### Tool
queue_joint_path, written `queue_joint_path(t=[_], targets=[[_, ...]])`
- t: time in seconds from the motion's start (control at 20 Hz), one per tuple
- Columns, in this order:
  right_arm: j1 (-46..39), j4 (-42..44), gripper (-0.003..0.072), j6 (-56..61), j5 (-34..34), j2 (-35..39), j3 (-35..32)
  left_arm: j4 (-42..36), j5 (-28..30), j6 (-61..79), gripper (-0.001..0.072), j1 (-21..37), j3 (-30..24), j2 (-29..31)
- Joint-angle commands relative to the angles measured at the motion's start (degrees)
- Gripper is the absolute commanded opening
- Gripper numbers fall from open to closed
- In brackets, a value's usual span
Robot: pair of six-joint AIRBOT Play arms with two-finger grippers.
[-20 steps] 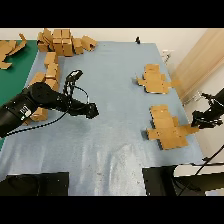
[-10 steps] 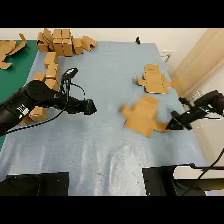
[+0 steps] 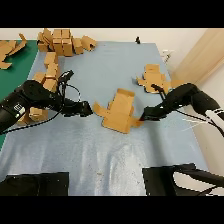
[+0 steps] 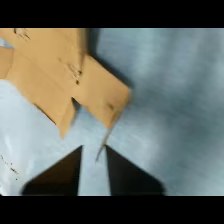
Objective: Fold the box.
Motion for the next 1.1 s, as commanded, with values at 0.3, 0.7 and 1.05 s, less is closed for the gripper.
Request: queue_joint_path(t=[0.3, 0.7, 1.05], targets=[[6.1, -8.0, 0.0292, 6.9, 4.9, -3.6, -0.1, 0.2, -1.9, 0.0, 0.0644, 0.2, -1.4, 0.0], [6.1, -20.9, 0.0292, 16.5, 1.8, -0.3, 0.1, 0.4, -1.9, 0.1, 0.0644, 0.2, -1.4, 0.0], [8.9, -11.3, 0.0255, 15.7, 9.6, -4.5, 0.1, 0.6, -2.1, 0.1, 0.0644, 0.2, -1.4, -0.3]])
